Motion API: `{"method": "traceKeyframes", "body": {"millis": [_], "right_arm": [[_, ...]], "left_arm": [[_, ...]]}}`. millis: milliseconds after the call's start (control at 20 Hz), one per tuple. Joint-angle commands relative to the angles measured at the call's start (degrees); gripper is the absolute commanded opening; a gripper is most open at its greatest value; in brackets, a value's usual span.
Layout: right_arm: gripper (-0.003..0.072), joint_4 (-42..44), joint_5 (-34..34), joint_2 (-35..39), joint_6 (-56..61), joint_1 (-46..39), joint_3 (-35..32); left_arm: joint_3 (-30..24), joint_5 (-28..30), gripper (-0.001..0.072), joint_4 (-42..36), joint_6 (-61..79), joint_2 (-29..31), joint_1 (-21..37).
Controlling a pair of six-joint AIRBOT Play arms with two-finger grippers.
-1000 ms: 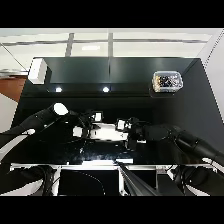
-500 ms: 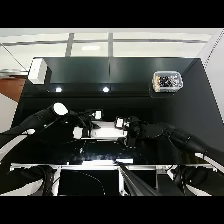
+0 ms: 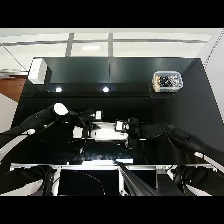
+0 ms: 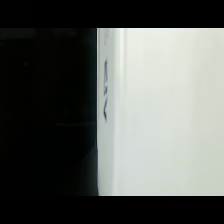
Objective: Fold the box and place the chain.
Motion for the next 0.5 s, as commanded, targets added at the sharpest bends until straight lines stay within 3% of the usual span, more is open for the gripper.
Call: {"method": "traceKeyframes", "body": {"millis": [0,450], "right_arm": [[0.0699,-0.59,0.46,-0.68,-2.03,0.0,0.04],[0.07,-0.35,3.15,-2.71,-1.99,0.0,0.04]], "left_arm": [[0.02,0.37,0.0027,-0.07,-0.15,-0.02,0.04],[0.02,0.37,0.0027,-0.07,-0.13,-0.02,0.04]]}}
